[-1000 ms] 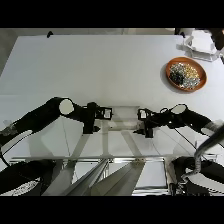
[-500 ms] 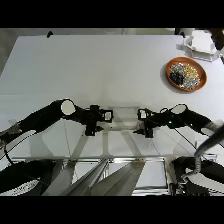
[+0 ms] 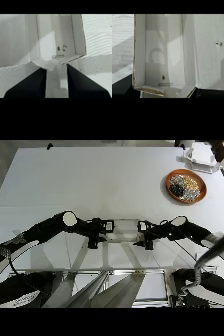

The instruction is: Fold the box and place the chain.

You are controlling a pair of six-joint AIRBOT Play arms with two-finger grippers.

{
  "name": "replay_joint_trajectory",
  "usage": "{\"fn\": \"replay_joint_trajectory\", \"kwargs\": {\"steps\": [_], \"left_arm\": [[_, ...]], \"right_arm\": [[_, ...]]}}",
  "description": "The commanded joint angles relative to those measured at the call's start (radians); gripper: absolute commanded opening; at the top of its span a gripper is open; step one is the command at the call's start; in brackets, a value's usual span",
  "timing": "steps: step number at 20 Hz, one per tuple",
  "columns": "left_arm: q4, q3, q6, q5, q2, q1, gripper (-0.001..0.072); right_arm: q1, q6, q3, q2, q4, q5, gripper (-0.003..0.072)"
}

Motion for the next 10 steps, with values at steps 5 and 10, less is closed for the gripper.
{"fn": "replay_joint_trajectory", "kwargs": {"steps": [5,10], "left_arm": [[-0.037,0.000,0.008,0.059,-0.002,-0.021,0.0258],[-0.037,0.000,0.008,0.140,-0.002,-0.061,0.0175]], "right_arm": [[0.000,0.000,0.000,0.001,0.000,0.000,0.0405],[0.000,0.000,0.000,0.001,0.000,0.000,0.0405]]}}
